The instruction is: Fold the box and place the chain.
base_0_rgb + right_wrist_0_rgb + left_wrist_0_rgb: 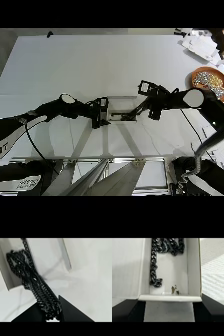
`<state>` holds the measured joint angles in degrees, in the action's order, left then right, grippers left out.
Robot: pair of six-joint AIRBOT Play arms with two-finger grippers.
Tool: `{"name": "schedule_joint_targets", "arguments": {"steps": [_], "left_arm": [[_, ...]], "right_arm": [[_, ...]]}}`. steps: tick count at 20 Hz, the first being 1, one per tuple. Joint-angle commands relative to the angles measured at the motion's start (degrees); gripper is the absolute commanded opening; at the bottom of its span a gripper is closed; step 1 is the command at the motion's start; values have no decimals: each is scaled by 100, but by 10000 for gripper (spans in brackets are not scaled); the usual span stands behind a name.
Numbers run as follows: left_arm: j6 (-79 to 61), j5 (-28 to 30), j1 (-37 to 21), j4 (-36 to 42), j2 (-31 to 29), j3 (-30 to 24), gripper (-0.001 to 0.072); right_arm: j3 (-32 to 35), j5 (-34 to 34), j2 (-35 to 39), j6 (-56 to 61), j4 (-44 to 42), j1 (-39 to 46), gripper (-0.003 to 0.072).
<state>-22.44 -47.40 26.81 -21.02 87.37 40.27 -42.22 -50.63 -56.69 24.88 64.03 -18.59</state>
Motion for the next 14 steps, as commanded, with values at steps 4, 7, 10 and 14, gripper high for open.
{"name": "schedule_joint_targets", "arguments": {"steps": [4,7,10,14], "left_arm": [[-2,2,-2,-2,2,0,258],[-2,2,-2,-2,2,0,258],[-2,2,-2,-2,2,0,258],[-2,2,-2,-2,4,0,258]], "right_arm": [[-7,4,726,205,-1720,-4,13],[-7,2,776,177,-2522,-4,13],[-7,140,776,168,-2699,-291,13],[-7,588,774,188,-2699,-911,13]]}}
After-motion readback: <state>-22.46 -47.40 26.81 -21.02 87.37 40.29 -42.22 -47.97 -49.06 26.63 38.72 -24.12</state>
